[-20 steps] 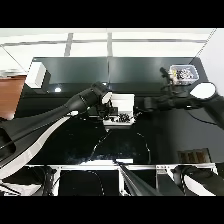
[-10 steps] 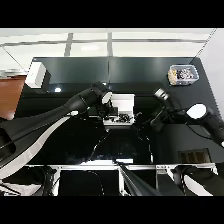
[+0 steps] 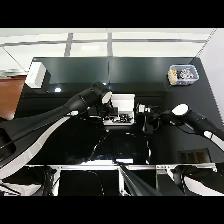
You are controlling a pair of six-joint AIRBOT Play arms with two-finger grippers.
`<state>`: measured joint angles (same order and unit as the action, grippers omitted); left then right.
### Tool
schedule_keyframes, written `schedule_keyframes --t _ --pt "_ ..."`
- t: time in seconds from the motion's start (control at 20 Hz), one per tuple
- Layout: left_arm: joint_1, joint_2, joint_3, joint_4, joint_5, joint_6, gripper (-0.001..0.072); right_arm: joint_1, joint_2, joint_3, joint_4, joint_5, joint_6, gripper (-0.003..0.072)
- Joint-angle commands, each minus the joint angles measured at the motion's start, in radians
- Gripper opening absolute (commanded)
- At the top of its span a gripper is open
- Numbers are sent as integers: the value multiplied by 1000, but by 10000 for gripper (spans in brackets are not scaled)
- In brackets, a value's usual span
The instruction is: Fold the box and place the chain.
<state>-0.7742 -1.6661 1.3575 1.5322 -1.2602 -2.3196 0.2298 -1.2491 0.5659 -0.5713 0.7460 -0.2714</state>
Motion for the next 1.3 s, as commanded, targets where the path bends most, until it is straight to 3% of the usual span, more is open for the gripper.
schedule_keyframes --t 0.0,0.2,0.25,0.3,0.35,0.4,0.45,0.65,0.95,1.1,1.25 --pt "0 0 1 0 0 0 23 51 -40 7 21 -51 -63 711" --pt "0 0 1 0 0 0 24 46 -47 9 20 -80 -62 711" --pt "0 0 1 0 0 0 24 42 -47 10 20 -79 -60 613" --pt "0 0 1 0 0 0 24 34 -47 10 19 -73 -48 449" --pt "0 0 1 0 0 0 24 24 -47 10 18 -71 -35 387" --pt "0 0 1 0 0 0 24 11 -45 10 12 -62 -14 156" --pt "0 0 1 0 0 0 24 -2 -45 10 -3 -46 2 26" --pt "0 0 1 0 0 0 24 -46 6 14 -69 -9 138 14" --pt "0 0 1 -1 0 0 23 -87 298 35 -68 19 602 14" --pt "0 0 1 0 2 0 24 -86 435 127 35 105 757 14" --pt "0 0 1 0 9 0 24 -86 473 235 214 134 855 15"
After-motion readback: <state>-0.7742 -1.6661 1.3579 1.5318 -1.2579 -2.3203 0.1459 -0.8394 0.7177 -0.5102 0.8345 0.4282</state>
